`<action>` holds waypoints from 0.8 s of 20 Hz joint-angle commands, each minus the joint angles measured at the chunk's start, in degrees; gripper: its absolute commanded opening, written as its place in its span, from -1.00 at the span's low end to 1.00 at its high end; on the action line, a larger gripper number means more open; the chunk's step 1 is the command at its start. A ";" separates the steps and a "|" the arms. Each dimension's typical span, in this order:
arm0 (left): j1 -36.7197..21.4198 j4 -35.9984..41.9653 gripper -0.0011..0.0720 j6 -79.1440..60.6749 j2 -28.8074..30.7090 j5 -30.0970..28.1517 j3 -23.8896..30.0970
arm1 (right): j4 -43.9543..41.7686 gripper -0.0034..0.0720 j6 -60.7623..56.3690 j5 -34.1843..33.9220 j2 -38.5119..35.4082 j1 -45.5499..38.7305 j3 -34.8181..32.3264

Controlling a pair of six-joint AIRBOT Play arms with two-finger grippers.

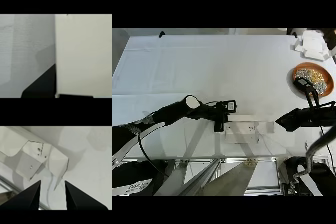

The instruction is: Fold the box and place the chain.

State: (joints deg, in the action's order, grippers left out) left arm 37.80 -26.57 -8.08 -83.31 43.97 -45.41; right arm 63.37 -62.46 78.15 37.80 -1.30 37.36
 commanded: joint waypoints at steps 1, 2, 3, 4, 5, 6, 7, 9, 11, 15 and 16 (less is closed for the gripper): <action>-3.43 0.31 -0.96 -1.01 -0.02 4.52 -0.02 | -0.07 0.00 -0.02 -0.35 -0.07 0.04 0.07; -4.13 0.26 -0.96 -0.92 -0.02 4.48 -0.02 | -0.04 0.00 -0.02 -0.55 -0.07 0.04 0.07; -4.63 0.09 -0.96 -0.92 -0.02 4.42 -0.02 | -0.07 0.00 -0.02 -0.81 -0.07 0.04 0.07; -4.68 -0.09 -0.96 -0.92 -0.07 4.02 -0.02 | -0.07 0.00 -0.02 -1.03 -0.07 0.04 0.07; -4.68 -0.11 -0.96 -0.92 -0.11 3.21 -0.02 | -0.07 0.00 -0.02 -1.11 -0.07 0.04 0.07; -4.57 -0.09 -0.96 -0.92 -0.13 2.43 -0.02 | -0.07 0.00 -0.02 -1.14 -0.07 0.04 0.07; -4.55 -0.09 -0.96 -0.92 -0.17 1.75 -0.02 | -0.07 0.00 -0.02 -1.14 -0.07 0.04 0.07; -4.57 -0.11 -0.96 -0.92 -0.68 1.49 -0.02 | -0.07 0.00 -0.02 -1.16 -0.07 0.04 0.07; -4.57 -0.31 -0.96 -0.92 -1.97 1.55 -0.02 | -0.07 0.00 -0.02 -1.16 -0.07 0.04 0.07; -4.55 -0.24 -0.95 -0.92 -3.17 1.70 -0.02 | -0.04 0.00 -0.02 -1.11 -0.04 0.04 0.07; -4.55 -0.24 -0.95 -0.92 -3.17 1.70 -0.02 | -0.04 0.00 -0.02 -1.11 -0.07 0.04 0.07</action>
